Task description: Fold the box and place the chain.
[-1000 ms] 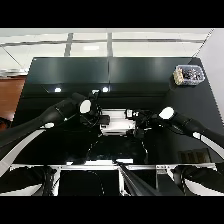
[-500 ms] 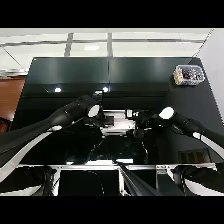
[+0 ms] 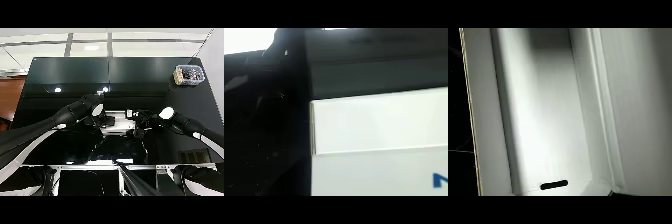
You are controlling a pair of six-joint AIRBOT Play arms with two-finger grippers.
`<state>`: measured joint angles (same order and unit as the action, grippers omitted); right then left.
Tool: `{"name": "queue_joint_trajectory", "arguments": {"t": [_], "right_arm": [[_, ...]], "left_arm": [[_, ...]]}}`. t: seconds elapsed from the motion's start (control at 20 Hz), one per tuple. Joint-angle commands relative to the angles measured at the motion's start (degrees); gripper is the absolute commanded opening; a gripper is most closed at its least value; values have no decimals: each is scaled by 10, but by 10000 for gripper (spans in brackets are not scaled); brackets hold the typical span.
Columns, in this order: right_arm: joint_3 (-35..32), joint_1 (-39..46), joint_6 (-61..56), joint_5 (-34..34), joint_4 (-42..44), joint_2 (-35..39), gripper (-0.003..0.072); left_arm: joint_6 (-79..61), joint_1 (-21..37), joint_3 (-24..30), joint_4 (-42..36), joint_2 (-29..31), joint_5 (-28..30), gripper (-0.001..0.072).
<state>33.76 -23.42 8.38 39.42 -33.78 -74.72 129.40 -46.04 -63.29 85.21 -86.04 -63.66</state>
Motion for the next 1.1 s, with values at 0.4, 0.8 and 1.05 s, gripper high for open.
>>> {"name": "queue_joint_trajectory", "arguments": {"t": [0.4, 0.8, 1.05], "right_arm": [[0, 0, 0, 0, 1, 0, 425], [0, 0, 0, 0, 1, 0, 425], [0, 0, 0, 0, 1, 0, 425]], "left_arm": [[1, 1, -1, -4, -1, 3, 180], [1, 2, -1, -2, -7, 0, 349], [1, 2, -2, -2, -9, 6, 152]]}}
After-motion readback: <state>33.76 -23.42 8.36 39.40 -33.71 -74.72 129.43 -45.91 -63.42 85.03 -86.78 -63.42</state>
